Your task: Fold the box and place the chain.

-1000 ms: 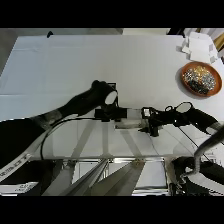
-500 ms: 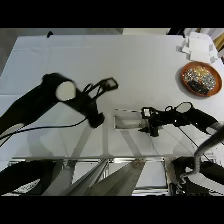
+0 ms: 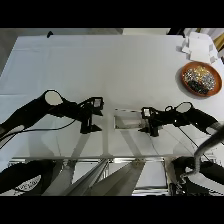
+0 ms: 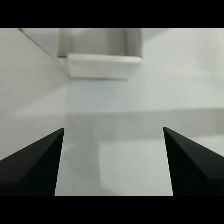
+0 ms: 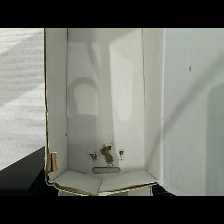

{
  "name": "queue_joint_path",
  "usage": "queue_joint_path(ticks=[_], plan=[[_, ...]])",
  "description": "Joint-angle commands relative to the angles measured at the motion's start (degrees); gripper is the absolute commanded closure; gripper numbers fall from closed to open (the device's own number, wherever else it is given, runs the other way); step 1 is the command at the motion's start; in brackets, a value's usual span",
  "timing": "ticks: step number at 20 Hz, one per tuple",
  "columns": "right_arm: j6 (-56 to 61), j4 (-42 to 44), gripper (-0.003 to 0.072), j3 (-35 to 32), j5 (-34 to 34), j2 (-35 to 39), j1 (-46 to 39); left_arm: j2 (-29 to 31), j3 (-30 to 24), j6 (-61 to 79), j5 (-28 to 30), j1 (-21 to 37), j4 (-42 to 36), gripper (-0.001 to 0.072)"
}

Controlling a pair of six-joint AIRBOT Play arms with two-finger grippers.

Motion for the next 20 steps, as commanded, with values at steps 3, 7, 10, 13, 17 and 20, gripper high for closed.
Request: queue_joint_path(ticks=[3,7,10,13,17,20], plan=[[0.0,0.0,0.028,0.0,0.0,0.0,0.0,-8.1,-0.9,15.1,9.5,-2.2,-10.9,0.0006],[0.0,0.0,0.028,0.0,0.0,0.0,0.0,-9.3,-0.9,21.5,9.8,-5.4,-10.8,0.0004],[0.0,0.0,0.028,0.0,0.0,0.0,0.0,-9.3,-0.9,22.4,11.1,-6.8,-11.0,0.0005],[0.0,0.0,0.028,0.0,0.0,0.0,0.0,-9.6,-1.0,22.4,11.2,-6.8,-11.0,0.0005],[0.0,0.0,0.028,0.0,0.0,0.0,0.0,-9.7,-0.9,22.6,11.2,-6.8,-12.1,0.0004],[0.0,0.0,0.028,0.0,0.0,0.0,0.0,-9.7,-1.0,22.5,11.2,-6.8,-13.0,0.0004]])
